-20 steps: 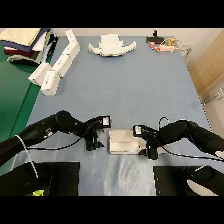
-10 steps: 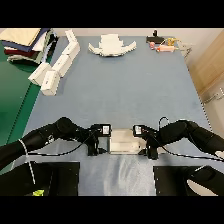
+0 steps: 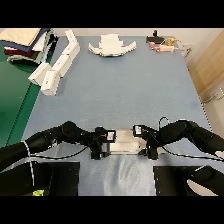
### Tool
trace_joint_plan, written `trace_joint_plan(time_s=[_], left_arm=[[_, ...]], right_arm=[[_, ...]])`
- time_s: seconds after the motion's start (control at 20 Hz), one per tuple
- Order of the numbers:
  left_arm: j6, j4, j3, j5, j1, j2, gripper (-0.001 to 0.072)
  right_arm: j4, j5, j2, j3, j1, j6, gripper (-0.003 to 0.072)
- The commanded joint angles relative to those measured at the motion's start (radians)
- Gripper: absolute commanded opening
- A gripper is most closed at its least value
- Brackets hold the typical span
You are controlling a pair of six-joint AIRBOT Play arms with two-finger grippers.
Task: Fold the box.
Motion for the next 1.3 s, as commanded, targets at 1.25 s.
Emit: trace_joint_plan(time_s=[1.25], left_arm=[[-0.059,-0.084,0.0,0.14,-0.076,-0.071,0.0704]], right_arm=[[0.0,0.0,0.001,0.0,0.0,0.0,0.0482]])
